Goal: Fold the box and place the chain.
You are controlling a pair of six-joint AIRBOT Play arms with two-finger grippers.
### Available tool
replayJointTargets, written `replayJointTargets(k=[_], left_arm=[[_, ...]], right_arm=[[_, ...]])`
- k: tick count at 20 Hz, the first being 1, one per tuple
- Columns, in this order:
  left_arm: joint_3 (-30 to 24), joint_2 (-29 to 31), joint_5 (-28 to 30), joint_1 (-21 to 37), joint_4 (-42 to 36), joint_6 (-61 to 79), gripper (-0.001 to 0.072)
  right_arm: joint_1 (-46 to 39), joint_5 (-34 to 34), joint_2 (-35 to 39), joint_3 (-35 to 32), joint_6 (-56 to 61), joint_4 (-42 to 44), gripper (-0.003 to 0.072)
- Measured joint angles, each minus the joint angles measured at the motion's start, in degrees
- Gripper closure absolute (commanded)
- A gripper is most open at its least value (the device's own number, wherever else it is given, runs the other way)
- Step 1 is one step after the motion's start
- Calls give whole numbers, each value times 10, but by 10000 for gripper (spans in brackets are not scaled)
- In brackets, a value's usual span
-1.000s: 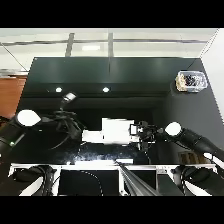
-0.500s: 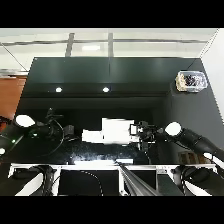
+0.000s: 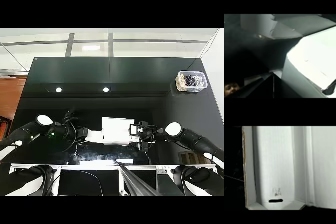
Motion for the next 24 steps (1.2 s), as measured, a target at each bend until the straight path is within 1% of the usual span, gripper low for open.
replayJointTargets(k=[1,3,4,7,9,13,15,19,21,24], left_arm=[[6,-2,0,-3,-4,10,428],[21,-3,-9,-7,-9,30,157],[29,-4,-14,-8,-11,38,64],[56,-5,-26,-9,-8,58,63],[69,-5,-45,-10,-9,71,63],[83,-5,-63,-15,-15,82,63],[87,-5,-64,-27,-17,84,63],[108,-5,-38,-84,-7,69,74],[131,-5,-20,-121,21,22,85],[166,-5,-7,-165,89,-76,91]], right_arm=[[0,0,0,0,0,0,376],[0,0,0,0,0,0,376],[0,0,0,0,0,0,376],[0,0,0,0,0,0,376],[0,0,0,0,0,0,376],[0,0,0,0,0,0,376],[0,0,0,0,0,0,376],[0,0,0,0,0,0,376],[0,0,0,0,0,0,376],[0,0,0,0,0,0,376]])
